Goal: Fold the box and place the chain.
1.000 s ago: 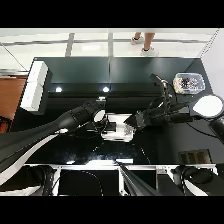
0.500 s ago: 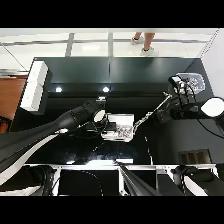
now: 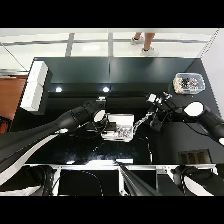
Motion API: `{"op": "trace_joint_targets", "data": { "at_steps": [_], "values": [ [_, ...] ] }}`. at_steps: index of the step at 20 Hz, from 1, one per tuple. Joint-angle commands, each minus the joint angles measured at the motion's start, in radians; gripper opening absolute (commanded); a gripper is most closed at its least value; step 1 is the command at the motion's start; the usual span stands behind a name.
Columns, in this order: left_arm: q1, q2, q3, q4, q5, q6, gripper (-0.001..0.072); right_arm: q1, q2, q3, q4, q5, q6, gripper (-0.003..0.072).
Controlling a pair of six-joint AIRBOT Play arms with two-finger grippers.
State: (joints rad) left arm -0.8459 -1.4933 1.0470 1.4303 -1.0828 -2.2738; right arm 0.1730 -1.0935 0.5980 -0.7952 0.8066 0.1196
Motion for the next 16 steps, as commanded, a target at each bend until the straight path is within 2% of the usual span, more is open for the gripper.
{"op": "trace_joint_targets", "data": {
  "at_steps": [1, 16],
  "values": [
    [0.0, 0.0, 0.0, 0.0, 0.0, 0.0, 0.003, 0.003, -0.093, -0.004, 0.137, -0.003, -0.245, 0.072],
    [0.0, 0.0, 0.0, 0.0, 0.0, 0.0, 0.003, 0.003, -0.157, -0.004, 0.057, -0.051, -0.301, 0.072]
  ]
}}
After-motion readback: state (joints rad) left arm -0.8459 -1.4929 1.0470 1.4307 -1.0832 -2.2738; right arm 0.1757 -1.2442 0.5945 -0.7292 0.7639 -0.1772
